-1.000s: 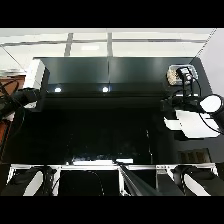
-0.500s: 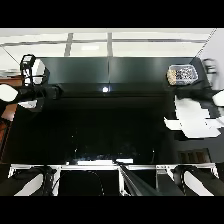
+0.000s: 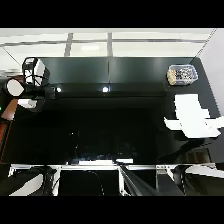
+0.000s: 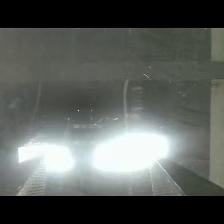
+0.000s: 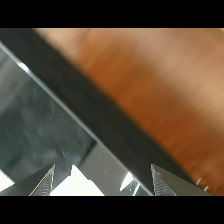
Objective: Fold the box and place the chain.
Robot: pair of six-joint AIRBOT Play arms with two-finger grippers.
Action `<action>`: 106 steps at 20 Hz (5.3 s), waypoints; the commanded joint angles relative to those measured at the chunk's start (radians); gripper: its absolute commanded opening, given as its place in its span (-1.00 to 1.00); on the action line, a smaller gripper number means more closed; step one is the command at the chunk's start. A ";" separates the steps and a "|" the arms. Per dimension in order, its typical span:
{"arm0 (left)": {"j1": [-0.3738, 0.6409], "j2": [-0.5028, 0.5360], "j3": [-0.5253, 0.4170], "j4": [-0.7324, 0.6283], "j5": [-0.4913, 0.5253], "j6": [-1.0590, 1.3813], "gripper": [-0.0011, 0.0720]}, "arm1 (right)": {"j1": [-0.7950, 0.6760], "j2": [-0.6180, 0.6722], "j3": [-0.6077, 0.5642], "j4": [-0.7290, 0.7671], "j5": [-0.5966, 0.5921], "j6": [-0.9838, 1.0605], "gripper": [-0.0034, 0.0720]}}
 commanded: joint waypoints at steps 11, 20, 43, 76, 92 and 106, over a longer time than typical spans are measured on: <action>-0.005 -0.013 0.003 -0.119 -0.006 -0.012 0.97 | 0.120 -0.153 0.132 0.004 0.417 -0.354 -0.86; -0.005 -0.013 -0.001 -0.160 -0.004 -0.006 0.97 | 0.431 0.454 -0.497 0.605 0.156 -0.455 -0.86; -0.147 -0.723 0.315 -1.090 -0.783 0.776 0.93 | 1.342 0.652 -0.941 1.114 -0.660 -0.562 -0.85; -0.169 -0.431 0.157 -1.024 -0.603 1.032 -0.90 | 1.202 0.654 -0.695 0.539 -0.438 -0.449 0.72; -0.391 -0.255 -0.085 -0.791 -0.005 1.677 -0.90 | 1.432 0.606 -0.657 0.146 -0.291 -0.838 0.72; -0.390 -0.279 -0.079 -0.769 0.028 1.672 -0.89 | 1.511 0.420 -0.657 0.192 -0.286 -0.925 0.72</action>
